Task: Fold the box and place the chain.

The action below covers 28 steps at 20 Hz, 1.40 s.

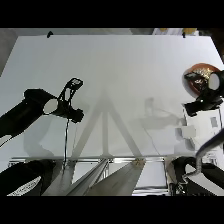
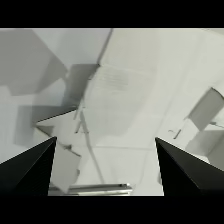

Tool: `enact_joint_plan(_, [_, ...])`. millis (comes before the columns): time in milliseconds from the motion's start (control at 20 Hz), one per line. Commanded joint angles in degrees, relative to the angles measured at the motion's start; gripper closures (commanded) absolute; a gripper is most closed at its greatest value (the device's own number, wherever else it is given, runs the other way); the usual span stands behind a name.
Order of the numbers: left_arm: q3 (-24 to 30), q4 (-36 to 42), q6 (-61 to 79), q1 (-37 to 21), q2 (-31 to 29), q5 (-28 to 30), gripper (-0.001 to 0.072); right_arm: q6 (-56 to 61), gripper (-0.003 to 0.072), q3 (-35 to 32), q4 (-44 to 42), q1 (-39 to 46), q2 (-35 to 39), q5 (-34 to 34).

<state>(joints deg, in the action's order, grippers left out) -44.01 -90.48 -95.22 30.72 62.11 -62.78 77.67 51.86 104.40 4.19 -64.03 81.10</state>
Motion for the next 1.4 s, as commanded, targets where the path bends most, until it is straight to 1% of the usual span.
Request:
enact_joint_plan(0, [0.0,0.0,0.0,0.04,-0.04,0.0,0.0176,-0.17,0.0006,0.04,1.95,12.76,-0.15,-6.08])
enact_joint_plan(200, [0.0,0.0,0.02,0.04,-0.04,0.02,0.0176,-0.2,0.0007,0.04,2.58,26.95,-0.15,-7.63])
enact_joint_plan(300, [0.0,0.02,0.02,0.04,-0.04,0.02,0.0176,-0.17,0.0008,0.04,2.54,32.06,-0.15,-8.39])
enact_joint_plan(400, [0.0,0.0,0.02,0.04,-0.04,0.0,0.0176,-0.17,0.0009,0.04,2.47,35.08,-0.28,-9.49])
enact_joint_plan(550, [0.0,0.0,0.02,0.04,-0.04,0.0,0.0176,-0.39,0.0012,0.04,2.58,36.54,-1.73,-10.14])
enact_joint_plan(650, [0.0,0.02,0.02,0.04,-0.04,0.0,0.0176,-1.51,0.0091,0.04,3.21,36.54,-3.61,-9.84])
enact_joint_plan(950, [0.0,0.0,0.02,0.04,-0.04,0.0,0.0176,-1.79,0.0112,0.04,7.89,36.54,-6.73,-11.67])
enact_joint_plan(1150, [0.0,0.02,0.02,0.04,-0.04,0.0,0.0176,-3.21,0.0115,0.04,8.0,36.54,-9.99,-11.63])
enact_joint_plan(1250, [0.0,0.02,0.02,0.04,-0.04,0.0,0.0176,-3.19,0.0172,0.04,8.66,36.57,-11.41,-11.65])
enact_joint_plan(1350, [0.0,0.0,0.02,0.04,-0.04,0.0,0.0176,-2.93,0.0172,0.04,9.79,37.68,-12.68,-11.3])
